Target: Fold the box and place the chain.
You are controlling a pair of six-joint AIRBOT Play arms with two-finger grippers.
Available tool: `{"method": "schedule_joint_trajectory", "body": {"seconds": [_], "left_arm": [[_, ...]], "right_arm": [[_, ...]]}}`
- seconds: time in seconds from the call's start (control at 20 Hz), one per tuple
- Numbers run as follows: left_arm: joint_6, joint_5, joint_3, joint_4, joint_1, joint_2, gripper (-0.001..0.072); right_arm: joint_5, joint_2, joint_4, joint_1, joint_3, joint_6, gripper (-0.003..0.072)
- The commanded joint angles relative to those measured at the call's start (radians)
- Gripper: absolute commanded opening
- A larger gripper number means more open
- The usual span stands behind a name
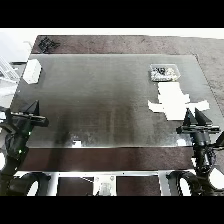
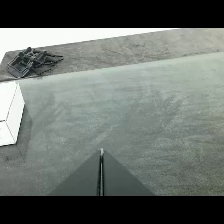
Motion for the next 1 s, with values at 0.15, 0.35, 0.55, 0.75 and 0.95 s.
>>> {"method": "schedule_joint_trajectory", "body": {"seconds": [0.15, 0.35, 0.55, 0.75, 0.95], "left_arm": [[0.000, 0.000, 0.000, 0.000, 0.000, 0.001, 0.0021], [0.000, 0.000, 0.000, 0.000, 0.000, 0.001, 0.0021], [0.000, 0.001, 0.000, 0.000, 0.000, 0.001, 0.0021], [0.000, 0.000, 0.000, 0.000, 0.000, 0.001, 0.0021], [0.000, 0.000, 0.000, 0.000, 0.000, 0.001, 0.0021]], "right_arm": [[0.000, 0.000, 0.000, 0.000, 0.000, 0.000, 0.0281], [0.005, 0.000, -0.011, 0.000, 0.032, 0.010, 0.0273], [-0.090, -0.067, -0.011, -0.001, 0.108, 0.011, 0.0307], [-0.102, -0.348, -0.011, -0.001, 0.282, -0.063, 0.0306], [-0.050, -0.756, -0.011, -0.113, 0.542, -0.098, 0.0304]]}}
